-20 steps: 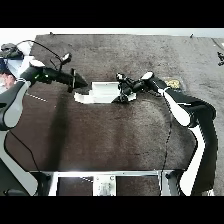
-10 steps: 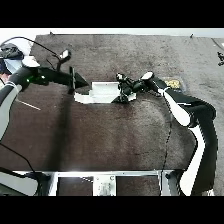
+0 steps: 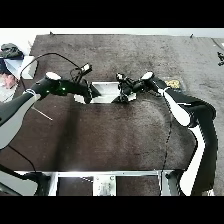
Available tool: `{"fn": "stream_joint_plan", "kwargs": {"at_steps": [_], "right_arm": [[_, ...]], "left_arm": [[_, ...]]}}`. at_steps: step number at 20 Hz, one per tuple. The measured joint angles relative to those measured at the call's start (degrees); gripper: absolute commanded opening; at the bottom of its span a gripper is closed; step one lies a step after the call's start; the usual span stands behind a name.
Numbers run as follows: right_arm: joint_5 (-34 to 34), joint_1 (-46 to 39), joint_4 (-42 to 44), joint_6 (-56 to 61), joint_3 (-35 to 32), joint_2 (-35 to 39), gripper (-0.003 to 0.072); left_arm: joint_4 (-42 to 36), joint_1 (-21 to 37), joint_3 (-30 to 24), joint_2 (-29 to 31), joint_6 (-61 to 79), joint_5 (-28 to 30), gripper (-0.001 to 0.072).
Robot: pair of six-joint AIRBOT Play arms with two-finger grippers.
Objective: Fold the box and place the chain.
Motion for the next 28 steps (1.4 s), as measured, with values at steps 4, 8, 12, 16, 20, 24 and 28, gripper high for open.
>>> {"fn": "stream_joint_plan", "kwargs": {"at_steps": [4,8,12,16,20,24,28], "right_arm": [[0.00,0.00,0.00,0.00,0.00,0.00,0.0266],[0.02,0.00,0.02,0.00,0.00,0.00,0.0266],[0.00,0.00,0.04,0.09,0.00,0.00,0.0266],[0.00,0.00,0.04,0.07,0.00,0.00,0.0266],[0.00,0.00,0.02,0.04,0.00,0.00,0.0266],[0.02,0.00,0.02,0.02,0.00,0.00,0.0266],[0.02,0.00,0.00,0.00,0.00,0.00,0.0266]], "left_arm": [[0.07,0.04,5.75,-3.65,-3.10,3.80,0.0010],[0.31,0.44,9.73,-6.23,-4.92,7.10,0.0010],[0.37,0.46,10.86,-7.30,-5.84,10.36,0.0010],[0.50,0.50,11.10,-8.72,-7.34,11.67,0.0011],[0.85,0.57,11.06,-9.92,-8.31,10.69,0.0011],[2.25,0.50,10.88,-10.27,-8.90,9.86,0.0011],[3.89,0.50,10.82,-10.36,-9.77,9.25,0.0011]]}}
